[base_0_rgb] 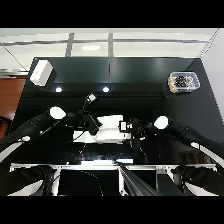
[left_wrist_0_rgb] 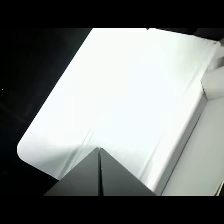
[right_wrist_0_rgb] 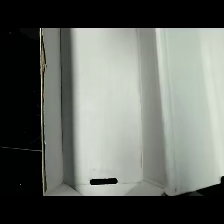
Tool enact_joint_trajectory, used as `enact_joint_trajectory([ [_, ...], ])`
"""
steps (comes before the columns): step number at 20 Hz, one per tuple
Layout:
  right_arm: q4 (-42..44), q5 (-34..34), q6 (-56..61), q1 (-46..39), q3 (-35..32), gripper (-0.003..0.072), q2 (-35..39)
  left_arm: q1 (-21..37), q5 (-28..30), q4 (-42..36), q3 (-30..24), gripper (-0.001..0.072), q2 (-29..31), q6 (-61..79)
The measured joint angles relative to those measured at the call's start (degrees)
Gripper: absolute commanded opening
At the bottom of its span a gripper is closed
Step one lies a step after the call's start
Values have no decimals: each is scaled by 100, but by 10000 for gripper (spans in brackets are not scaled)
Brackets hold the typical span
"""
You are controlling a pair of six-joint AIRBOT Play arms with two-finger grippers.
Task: Fold the box and place the chain.
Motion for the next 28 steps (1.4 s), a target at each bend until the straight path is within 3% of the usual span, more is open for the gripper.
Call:
enact_joint_trajectory([
  [3,0,-4,0,0,0,422,0,44,-190,280,184,29,131,-46],
  [6,7,-11,13,0,0,422,0,293,-511,535,334,30,651,-131],
  [9,7,-17,13,0,0,422,0,660,-1292,671,380,40,1257,101],
  [10,7,-20,11,0,0,422,0,767,-1591,717,367,146,1405,282],
  [11,7,-22,11,0,0,423,0,837,-1845,820,323,385,1508,459],
  [12,7,-24,11,0,0,423,0,872,-2020,968,254,716,1578,625],
  [14,7,-26,11,0,0,423,0,876,-2131,1340,22,710,1670,999],
  [17,7,-31,11,0,0,423,0,791,-1672,1764,-391,709,1705,1486],
  [22,7,-31,11,0,0,423,0,363,-1025,1827,-693,702,1438,1965],
  [23,7,-31,11,0,0,423,0,256,-852,1738,-713,669,1364,2004],
  [24,7,-31,11,0,0,422,0,173,-732,1650,-728,540,1294,2026],
  [26,7,-31,11,0,0,423,0,61,-579,1434,-741,175,1172,2061],
  [28,7,-31,11,0,0,422,0,7,-492,1259,-750,141,1102,2068],
])
